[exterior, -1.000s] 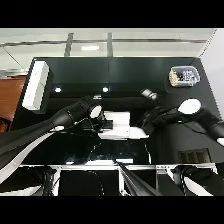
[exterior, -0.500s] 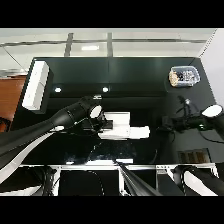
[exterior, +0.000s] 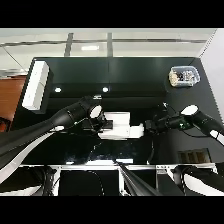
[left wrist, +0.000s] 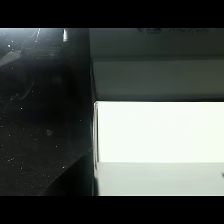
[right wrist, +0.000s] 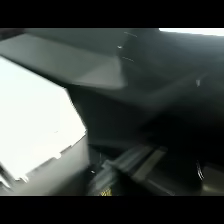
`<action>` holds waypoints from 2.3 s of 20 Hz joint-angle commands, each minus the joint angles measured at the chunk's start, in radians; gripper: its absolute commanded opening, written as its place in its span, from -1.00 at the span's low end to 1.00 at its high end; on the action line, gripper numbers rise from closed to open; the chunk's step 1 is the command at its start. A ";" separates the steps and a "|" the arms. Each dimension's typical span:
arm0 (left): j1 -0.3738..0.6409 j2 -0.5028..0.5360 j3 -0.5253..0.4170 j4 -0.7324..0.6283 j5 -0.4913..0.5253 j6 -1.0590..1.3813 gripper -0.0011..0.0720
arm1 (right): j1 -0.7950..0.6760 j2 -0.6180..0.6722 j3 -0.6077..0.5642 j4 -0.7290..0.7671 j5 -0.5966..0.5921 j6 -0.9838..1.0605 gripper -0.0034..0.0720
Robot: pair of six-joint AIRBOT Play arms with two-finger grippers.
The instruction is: Fold the box and place the chain.
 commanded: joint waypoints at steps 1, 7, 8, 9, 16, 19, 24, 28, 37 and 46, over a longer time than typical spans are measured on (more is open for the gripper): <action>0.000 0.000 0.000 0.000 -0.002 0.000 -0.91 | 0.019 -0.008 0.072 0.033 0.090 -0.043 0.47; 0.000 0.000 0.000 0.000 -0.002 0.000 -0.91 | 0.089 -0.008 0.129 0.090 0.124 -0.046 0.38; 0.000 0.000 0.000 0.000 -0.002 0.000 -0.91 | 0.109 -0.008 0.135 0.092 0.116 -0.046 0.38; 0.000 0.000 0.000 0.000 -0.002 0.000 -0.91 | 0.127 -0.008 0.142 0.092 0.109 -0.045 0.38; 0.000 0.000 0.000 0.000 -0.002 0.000 -0.91 | 0.199 -0.008 0.187 0.055 0.044 0.017 0.06; 0.000 0.000 0.000 0.000 -0.002 0.000 -0.91 | 0.230 -0.008 0.201 -0.007 0.005 0.068 0.06; 0.000 0.000 0.000 0.000 -0.002 0.000 -0.91 | 0.316 -0.008 0.202 -0.091 -0.082 0.158 0.06; 0.000 0.000 0.000 0.000 -0.002 0.000 -0.91 | 0.367 -0.008 0.202 -0.165 -0.137 0.244 0.06; 0.000 0.000 0.000 0.000 -0.002 0.000 -0.91 | 0.579 -0.043 0.341 -0.606 -0.173 0.782 0.06; 0.000 0.000 0.000 0.000 -0.002 0.000 -0.91 | 0.747 -0.176 0.460 -0.917 -0.003 1.206 0.06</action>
